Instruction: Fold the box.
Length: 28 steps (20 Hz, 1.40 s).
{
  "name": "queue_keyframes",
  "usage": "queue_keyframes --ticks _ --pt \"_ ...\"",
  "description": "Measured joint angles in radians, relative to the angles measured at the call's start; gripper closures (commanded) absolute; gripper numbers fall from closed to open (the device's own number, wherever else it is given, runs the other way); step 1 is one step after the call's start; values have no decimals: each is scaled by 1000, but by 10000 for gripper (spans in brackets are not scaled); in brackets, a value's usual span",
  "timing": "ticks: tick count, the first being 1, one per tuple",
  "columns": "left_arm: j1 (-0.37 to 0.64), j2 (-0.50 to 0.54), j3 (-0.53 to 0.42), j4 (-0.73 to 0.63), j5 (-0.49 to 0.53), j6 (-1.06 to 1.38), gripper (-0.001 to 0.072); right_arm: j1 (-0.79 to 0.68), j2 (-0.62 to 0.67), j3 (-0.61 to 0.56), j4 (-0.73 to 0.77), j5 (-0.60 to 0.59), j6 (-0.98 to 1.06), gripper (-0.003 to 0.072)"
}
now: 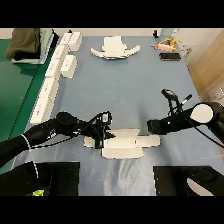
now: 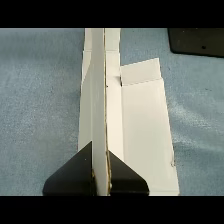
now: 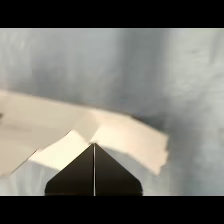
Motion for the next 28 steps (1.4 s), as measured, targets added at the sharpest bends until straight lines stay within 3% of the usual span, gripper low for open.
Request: queue_keyframes --ticks 3,5,6,7,10,13,21,28 --pt "1 0 0 0 -1 0 694 219 39 0 -9 21 -39 661" --pt "1 0 0 0 -1 0 694 373 50 -6 -61 -2 -85 459" --pt "1 0 0 0 -1 0 695 455 53 -14 -99 -23 -115 293" --pt "1 0 0 0 -1 0 694 526 54 -26 -140 -39 -145 226" --pt "1 0 0 0 -1 0 694 687 43 -81 -277 -82 -221 223" --pt "1 0 0 0 -1 0 694 757 15 -137 -354 -108 -277 223" --pt "1 0 0 0 -1 -1 694 796 -67 -181 -547 -259 -271 225" --pt "1 0 0 0 -1 -1 694 798 -52 -137 -675 -272 -45 225"
